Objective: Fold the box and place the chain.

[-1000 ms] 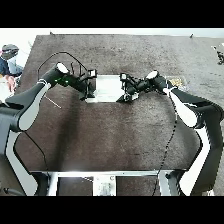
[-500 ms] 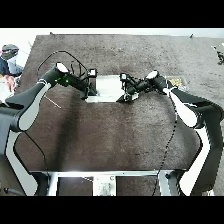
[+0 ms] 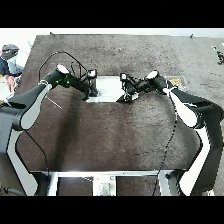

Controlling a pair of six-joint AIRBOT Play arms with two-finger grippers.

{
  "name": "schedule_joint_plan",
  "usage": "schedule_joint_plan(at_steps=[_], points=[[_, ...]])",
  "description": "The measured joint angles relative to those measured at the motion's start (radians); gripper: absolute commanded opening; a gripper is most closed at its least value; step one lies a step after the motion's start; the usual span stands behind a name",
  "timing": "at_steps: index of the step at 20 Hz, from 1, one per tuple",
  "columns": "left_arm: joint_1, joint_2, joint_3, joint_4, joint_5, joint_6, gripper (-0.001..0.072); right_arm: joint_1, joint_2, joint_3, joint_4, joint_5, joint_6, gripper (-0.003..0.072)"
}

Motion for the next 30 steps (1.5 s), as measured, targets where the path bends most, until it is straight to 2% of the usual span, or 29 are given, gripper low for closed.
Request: schedule_joint_plan(at_steps=[6, 7, 10, 11, 16, 17, 18, 20, 21, 23, 24, 25, 26, 27, 30], points=[[0.000, -0.003, 0.000, -0.027, -0.003, 0.007, 0.0223, 0.000, 0.000, 0.000, 0.000, 0.000, 0.000, 0.0475], [0.000, -0.003, 0.000, -0.029, -0.003, 0.007, 0.0361, 0.000, 0.000, 0.000, 0.000, 0.000, 0.000, 0.0476], [0.000, -0.003, 0.000, -0.037, -0.005, -0.001, 0.0634, 0.000, 0.000, 0.000, 0.000, 0.000, 0.000, 0.0476], [0.000, -0.003, 0.000, -0.039, -0.006, -0.010, 0.0704, 0.000, 0.000, 0.000, 0.000, 0.000, 0.000, 0.0476], [0.001, -0.003, 0.000, -0.042, -0.006, -0.046, 0.0700, 0.000, 0.000, 0.000, 0.000, 0.000, 0.000, 0.0476], [0.001, -0.003, 0.000, -0.042, -0.005, -0.048, 0.0670, 0.000, 0.000, 0.000, 0.000, 0.000, 0.000, 0.0475], [0.001, -0.003, 0.000, -0.043, -0.004, -0.051, 0.0584, 0.000, 0.000, 0.000, 0.000, 0.000, 0.000, 0.0476], [0.001, -0.003, 0.000, -0.043, -0.001, -0.056, 0.0347, 0.000, 0.000, 0.000, 0.000, 0.000, 0.000, 0.0476], [0.002, -0.003, 0.000, -0.043, -0.001, -0.057, 0.0283, 0.000, 0.000, 0.000, 0.001, 0.000, 0.000, 0.0475], [0.008, -0.003, 0.000, -0.044, -0.004, -0.062, 0.0279, 0.000, 0.000, 0.000, 0.003, 0.000, 0.000, 0.0476], [0.016, -0.003, 0.000, -0.045, -0.009, -0.065, 0.0136, 0.000, 0.000, 0.000, 0.003, 0.000, 0.000, 0.0476], [0.023, -0.003, 0.000, -0.045, -0.015, -0.070, 0.0040, 0.000, 0.000, 0.000, 0.003, 0.000, 0.000, 0.0475], [0.032, -0.003, 0.001, -0.046, -0.026, -0.073, 0.0040, 0.000, 0.000, 0.000, 0.002, 0.000, 0.000, 0.0475], [0.038, -0.003, 0.002, -0.047, -0.039, -0.079, 0.0010, 0.000, 0.000, 0.000, 0.002, 0.000, 0.000, 0.0476], [0.056, 0.006, 0.006, -0.050, -0.077, -0.105, 0.0007, 0.000, 0.000, 0.000, 0.002, 0.000, 0.000, 0.0476]])
